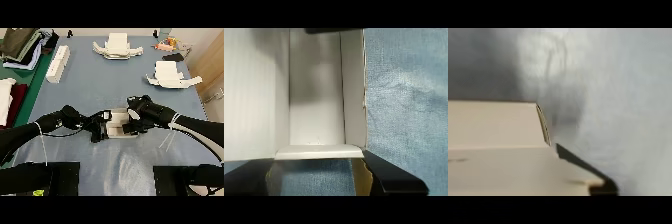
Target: Fold the box.
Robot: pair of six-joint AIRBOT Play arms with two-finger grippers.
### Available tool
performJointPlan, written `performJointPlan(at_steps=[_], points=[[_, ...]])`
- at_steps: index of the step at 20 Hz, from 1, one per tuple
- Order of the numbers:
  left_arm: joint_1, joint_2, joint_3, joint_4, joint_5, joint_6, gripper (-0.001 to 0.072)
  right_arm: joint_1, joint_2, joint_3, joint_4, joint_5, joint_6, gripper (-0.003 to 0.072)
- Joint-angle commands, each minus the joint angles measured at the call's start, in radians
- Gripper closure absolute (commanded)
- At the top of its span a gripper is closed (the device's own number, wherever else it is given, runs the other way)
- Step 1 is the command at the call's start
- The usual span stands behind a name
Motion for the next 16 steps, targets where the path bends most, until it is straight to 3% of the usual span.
performJointPlan(at_steps=[1,13,14,16], points=[[0.0,0.0,0.001,-0.002,0.0,-0.006,0.0245,0.001,0.003,0.003,0.017,-0.01,-0.029,0.0316],[0.0,0.0,0.001,-0.002,0.001,-0.006,0.0245,-0.002,0.024,0.004,0.037,-0.008,-0.044,0.0326],[0.0,0.0,0.001,-0.002,0.001,-0.006,0.0245,-0.002,0.026,0.004,0.034,-0.007,-0.045,0.0398],[0.0,0.0,0.001,-0.002,0.0,-0.006,0.0245,-0.002,0.025,0.003,0.033,-0.004,-0.045,0.0681]])
